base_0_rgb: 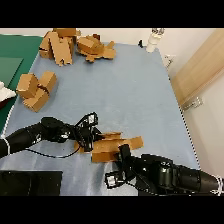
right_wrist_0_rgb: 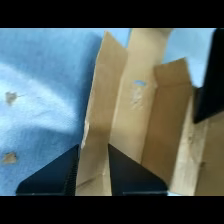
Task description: Fold the box.
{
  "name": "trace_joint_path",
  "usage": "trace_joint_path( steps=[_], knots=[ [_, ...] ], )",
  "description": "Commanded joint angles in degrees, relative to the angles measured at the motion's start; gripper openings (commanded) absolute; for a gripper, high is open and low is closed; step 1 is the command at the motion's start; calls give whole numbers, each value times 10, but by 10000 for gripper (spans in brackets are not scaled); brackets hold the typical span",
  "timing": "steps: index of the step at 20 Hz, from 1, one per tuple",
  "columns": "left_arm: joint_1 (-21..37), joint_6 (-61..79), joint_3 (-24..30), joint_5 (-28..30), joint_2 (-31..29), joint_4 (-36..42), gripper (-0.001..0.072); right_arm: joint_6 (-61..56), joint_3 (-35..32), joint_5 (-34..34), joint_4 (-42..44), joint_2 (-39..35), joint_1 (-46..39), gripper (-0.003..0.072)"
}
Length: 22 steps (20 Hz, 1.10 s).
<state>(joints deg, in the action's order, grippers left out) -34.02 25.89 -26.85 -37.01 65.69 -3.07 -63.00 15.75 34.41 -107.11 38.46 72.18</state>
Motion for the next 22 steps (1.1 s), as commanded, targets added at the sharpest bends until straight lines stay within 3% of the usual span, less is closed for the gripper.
trace_joint_path(
  steps=[1,5,9,10,11,14,19,22],
  knots=[
    [1,0,0,0,0,0,15,0,10,22,9,0,-1,314],
    [1,0,0,0,0,0,15,0,10,37,78,0,-1,314],
    [1,0,0,0,0,0,15,0,10,30,73,0,-1,327],
    [1,0,0,0,0,0,16,-11,10,16,73,0,-1,601],
    [1,0,0,0,0,0,16,-37,10,4,72,0,-1,701],
    [1,0,0,0,0,0,15,-97,10,11,49,1,-1,714],
    [1,0,0,0,0,0,16,-98,10,24,75,5,-1,714],
    [1,0,0,0,0,0,15,-99,27,80,25,8,3,714]
  ],
)
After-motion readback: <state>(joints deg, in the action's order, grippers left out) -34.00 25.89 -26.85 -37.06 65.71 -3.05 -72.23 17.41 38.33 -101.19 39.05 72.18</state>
